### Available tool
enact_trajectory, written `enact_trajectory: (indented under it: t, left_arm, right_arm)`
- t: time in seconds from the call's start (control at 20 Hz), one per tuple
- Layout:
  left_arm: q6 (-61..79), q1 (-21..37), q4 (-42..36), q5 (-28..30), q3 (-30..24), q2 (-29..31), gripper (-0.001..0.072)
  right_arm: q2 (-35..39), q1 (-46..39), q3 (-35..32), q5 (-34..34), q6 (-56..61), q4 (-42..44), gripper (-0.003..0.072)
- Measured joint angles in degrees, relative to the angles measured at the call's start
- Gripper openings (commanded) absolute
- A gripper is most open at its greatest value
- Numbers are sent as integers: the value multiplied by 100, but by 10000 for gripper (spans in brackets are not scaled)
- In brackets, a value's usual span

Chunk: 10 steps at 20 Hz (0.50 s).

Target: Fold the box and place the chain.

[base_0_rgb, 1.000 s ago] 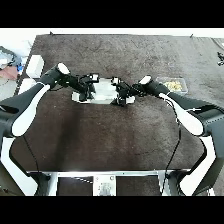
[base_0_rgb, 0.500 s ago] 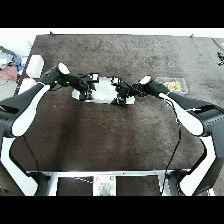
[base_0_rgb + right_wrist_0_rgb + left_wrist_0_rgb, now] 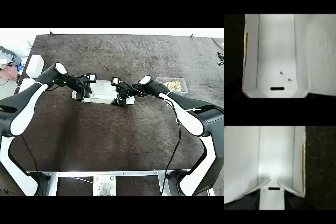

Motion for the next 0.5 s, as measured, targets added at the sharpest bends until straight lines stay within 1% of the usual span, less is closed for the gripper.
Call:
enact_trajectory:
  t: [0.15,0.2,0.25,0.35,0.5]
  left_arm:
    - [24,173,4,-131,2,0,224]
    - [24,234,4,-173,2,0,149]
    - [24,293,-2,-223,2,0,12]
    - [24,444,-4,-382,35,0,13]
    - [-232,697,-98,-852,234,17,9]
  right_arm:
    - [0,7,2,-4,0,4,602]
    - [0,7,2,-4,0,7,602]
    - [0,7,2,-7,0,9,602]
    - [0,4,2,-11,0,9,602]
    - [0,4,2,-15,0,15,602]
